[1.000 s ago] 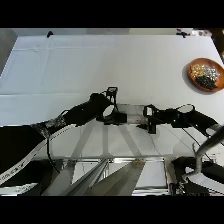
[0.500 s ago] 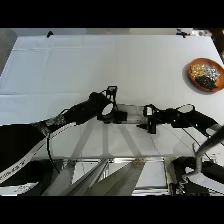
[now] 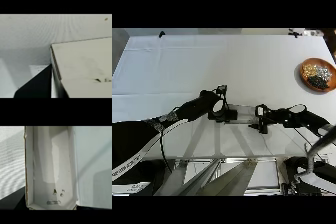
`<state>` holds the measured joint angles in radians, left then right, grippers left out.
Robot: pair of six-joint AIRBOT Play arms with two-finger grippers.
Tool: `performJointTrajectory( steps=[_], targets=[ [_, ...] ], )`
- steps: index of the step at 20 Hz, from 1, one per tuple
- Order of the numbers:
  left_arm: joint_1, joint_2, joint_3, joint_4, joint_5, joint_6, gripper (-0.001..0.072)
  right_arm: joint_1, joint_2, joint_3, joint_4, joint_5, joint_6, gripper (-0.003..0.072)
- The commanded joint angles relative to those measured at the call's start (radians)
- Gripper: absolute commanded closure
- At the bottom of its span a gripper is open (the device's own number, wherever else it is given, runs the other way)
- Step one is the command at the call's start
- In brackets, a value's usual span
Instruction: Fold the box and place the chain.
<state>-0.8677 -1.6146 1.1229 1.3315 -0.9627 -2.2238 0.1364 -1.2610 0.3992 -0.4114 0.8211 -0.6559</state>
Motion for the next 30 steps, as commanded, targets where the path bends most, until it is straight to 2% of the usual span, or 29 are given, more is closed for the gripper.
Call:
performJointTrajectory(
  steps=[1, 7, 8, 10, 11, 14, 18, 20, 23, 25, 27, 30],
  targets=[
    [0.001, -0.005, -0.001, -0.015, -0.007, 0.035, 0.0696, -0.001, 0.0, 0.0, 0.0, 0.002, 0.0, 0.0227],
    [0.0, -0.005, -0.001, -0.018, -0.013, 0.04, 0.0702, -0.001, 0.0, 0.0, 0.0, 0.002, 0.0, 0.0227],
    [0.001, -0.005, -0.001, -0.018, -0.013, 0.041, 0.0673, -0.001, 0.0, 0.0, 0.0, 0.002, 0.0, 0.0227],
    [0.001, -0.005, -0.001, -0.019, -0.01, 0.041, 0.0453, -0.001, 0.0, 0.0, 0.0, 0.002, 0.0, 0.0227],
    [0.001, -0.004, -0.001, -0.021, -0.01, 0.041, 0.0415, -0.001, 0.0, 0.0, 0.0, 0.002, 0.0, 0.0227],
    [0.002, -0.003, -0.001, -0.021, -0.009, 0.044, 0.0415, -0.001, 0.0, 0.0, 0.0, 0.002, 0.0, 0.0227],
    [0.002, -0.004, -0.001, -0.021, -0.005, 0.044, 0.0449, 0.0, 0.0, 0.0, 0.0, 0.002, 0.0, 0.0227],
    [0.001, -0.004, -0.001, -0.021, -0.005, 0.044, 0.0522, -0.001, 0.0, 0.0, 0.0, 0.002, 0.0, 0.0227],
    [0.001, -0.004, -0.001, -0.021, -0.004, 0.044, 0.0524, -0.001, 0.0, 0.0, 0.0, 0.002, 0.0, 0.0227],
    [0.001, -0.004, -0.001, -0.021, -0.005, 0.044, 0.0585, -0.001, 0.0, 0.0, 0.0, 0.002, 0.0, 0.0227],
    [0.0, -0.004, -0.001, -0.021, -0.005, 0.044, 0.0685, 0.0, 0.0, 0.0, 0.0, 0.002, 0.0, 0.0227],
    [0.0, -0.003, -0.001, -0.023, -0.006, 0.043, 0.0699, -0.001, 0.0, 0.0, 0.0, 0.002, 0.0, 0.0227]
  ],
)
